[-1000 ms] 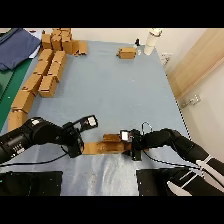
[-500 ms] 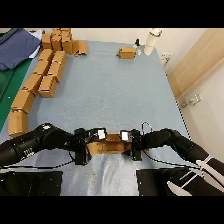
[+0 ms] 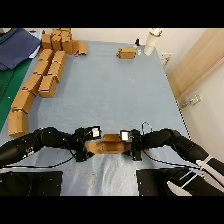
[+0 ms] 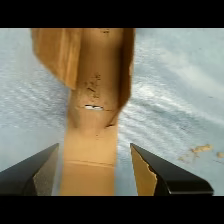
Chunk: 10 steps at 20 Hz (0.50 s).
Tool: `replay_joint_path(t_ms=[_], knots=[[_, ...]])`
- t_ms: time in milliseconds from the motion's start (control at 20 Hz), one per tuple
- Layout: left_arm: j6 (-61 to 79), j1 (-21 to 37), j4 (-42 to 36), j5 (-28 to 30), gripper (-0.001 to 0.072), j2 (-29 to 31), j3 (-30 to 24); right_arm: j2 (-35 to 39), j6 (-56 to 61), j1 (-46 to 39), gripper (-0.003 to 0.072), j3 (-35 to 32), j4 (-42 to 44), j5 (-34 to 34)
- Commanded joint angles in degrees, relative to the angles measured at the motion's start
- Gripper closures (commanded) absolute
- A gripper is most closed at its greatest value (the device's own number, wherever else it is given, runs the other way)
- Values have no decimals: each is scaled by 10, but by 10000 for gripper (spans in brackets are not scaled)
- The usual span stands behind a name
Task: Fold the box.
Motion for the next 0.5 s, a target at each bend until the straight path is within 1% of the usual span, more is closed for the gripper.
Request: replay_joint_path(t_ms=[0,250,450], knots=[[36,3,-13,29,57,-15,-1,0,0,0,190,0,0,0],[63,-22,-17,39,58,-50,2,0,0,0,191,0,0,0],[62,-51,-19,28,60,-69,28,0,0,0,190,0,0,0]])
